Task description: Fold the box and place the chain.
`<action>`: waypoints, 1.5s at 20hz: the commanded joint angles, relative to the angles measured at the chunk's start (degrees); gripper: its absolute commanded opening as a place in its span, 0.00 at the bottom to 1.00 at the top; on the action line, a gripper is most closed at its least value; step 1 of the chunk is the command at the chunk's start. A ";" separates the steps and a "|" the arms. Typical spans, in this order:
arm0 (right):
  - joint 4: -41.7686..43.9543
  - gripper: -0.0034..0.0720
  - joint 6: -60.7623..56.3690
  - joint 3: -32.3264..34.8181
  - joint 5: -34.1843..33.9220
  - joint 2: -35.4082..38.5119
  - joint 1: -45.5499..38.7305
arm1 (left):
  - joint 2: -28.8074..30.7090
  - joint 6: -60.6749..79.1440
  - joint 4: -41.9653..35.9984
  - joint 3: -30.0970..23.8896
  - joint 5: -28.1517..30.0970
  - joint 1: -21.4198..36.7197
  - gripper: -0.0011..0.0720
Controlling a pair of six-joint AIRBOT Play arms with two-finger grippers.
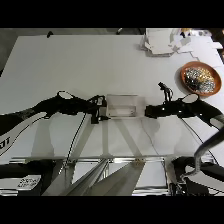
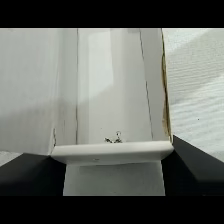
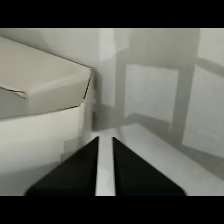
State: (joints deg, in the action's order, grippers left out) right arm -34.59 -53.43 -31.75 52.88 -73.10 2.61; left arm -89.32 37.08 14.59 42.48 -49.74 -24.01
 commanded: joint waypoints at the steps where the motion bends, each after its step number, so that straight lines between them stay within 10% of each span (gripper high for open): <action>1: 2.19 0.32 1.44 -0.04 0.33 3.48 0.55 | -0.02 0.00 0.02 0.04 0.02 -0.02 0.26; 13: 0.90 0.50 -3.02 -0.44 -4.55 6.29 8.48 | -0.02 0.00 0.02 0.04 0.00 -0.02 0.26; 22: -35.15 0.52 -39.91 -13.64 -4.20 1.25 23.32 | -0.02 0.00 0.02 0.04 0.00 -0.02 0.26; 30: -47.93 0.43 -56.96 -25.55 5.75 -8.04 31.52 | -0.02 0.00 0.02 0.04 0.02 -0.02 0.26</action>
State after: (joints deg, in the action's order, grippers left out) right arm -77.19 -103.26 -53.56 55.68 -78.37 31.31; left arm -89.32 37.06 14.61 42.48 -49.69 -24.01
